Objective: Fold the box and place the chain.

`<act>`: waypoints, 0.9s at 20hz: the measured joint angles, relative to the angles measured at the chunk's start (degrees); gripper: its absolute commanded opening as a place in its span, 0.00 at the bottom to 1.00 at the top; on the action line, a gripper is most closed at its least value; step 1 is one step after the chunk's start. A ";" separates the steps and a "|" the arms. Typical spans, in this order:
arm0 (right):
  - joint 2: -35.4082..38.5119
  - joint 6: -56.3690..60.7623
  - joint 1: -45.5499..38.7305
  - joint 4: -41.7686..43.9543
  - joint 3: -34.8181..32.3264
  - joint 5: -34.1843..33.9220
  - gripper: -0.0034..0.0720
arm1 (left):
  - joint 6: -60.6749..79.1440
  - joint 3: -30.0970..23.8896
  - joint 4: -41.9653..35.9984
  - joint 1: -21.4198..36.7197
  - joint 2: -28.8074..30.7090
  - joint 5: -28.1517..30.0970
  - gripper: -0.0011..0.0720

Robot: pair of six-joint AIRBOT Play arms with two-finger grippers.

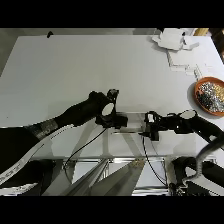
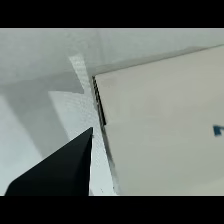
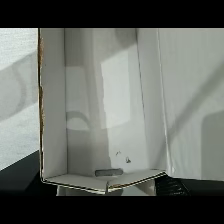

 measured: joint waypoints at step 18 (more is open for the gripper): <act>0.00 0.02 0.02 0.02 0.00 -0.04 0.55 | -12.37 6.78 6.91 -3.50 -7.67 -6.91 0.05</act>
